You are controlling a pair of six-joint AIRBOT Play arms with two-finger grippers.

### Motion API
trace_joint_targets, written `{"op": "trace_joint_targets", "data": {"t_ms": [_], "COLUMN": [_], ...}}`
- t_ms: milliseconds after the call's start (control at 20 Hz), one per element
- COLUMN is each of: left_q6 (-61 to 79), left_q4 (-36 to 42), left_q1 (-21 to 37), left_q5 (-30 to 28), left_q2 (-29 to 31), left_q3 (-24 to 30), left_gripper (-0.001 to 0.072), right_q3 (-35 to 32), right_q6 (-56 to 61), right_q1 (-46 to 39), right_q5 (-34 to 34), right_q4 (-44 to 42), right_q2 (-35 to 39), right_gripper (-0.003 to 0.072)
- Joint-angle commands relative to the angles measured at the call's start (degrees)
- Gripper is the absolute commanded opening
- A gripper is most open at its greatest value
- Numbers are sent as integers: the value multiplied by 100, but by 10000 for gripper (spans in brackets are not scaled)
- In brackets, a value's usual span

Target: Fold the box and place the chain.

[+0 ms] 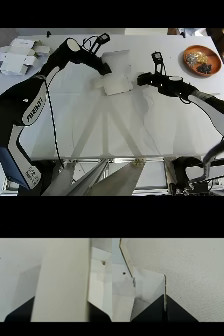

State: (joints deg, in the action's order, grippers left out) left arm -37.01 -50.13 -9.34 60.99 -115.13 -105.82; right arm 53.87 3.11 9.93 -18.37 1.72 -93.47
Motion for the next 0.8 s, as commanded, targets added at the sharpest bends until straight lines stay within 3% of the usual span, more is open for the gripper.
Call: {"op": "trace_joint_targets", "data": {"t_ms": [0,50,250,350,400,450,750], "left_q6": [144,192,251,249,247,236,122], "left_q4": [-531,-590,-634,-758,-820,-824,-981], "left_q1": [-155,-181,-219,-219,-219,-219,-208], "left_q5": [-264,-236,85,186,155,109,-118], "left_q2": [42,42,42,42,39,37,-28], "left_q3": [-2,-2,-2,-2,-2,-2,0], "left_gripper": [221,141,85,105,203,226,218], "right_q3": [2,2,2,2,2,2,2], "right_q6": [2,2,2,2,0,2,0], "right_q1": [4,7,4,4,4,4,4], "right_q5": [-2,-2,-2,-2,-2,-2,-2], "right_q4": [-2,-2,0,0,-2,0,-2], "right_q2": [-4,-4,-4,-4,-4,-4,-4], "right_gripper": [18,18,18,18,18,18,18]}}
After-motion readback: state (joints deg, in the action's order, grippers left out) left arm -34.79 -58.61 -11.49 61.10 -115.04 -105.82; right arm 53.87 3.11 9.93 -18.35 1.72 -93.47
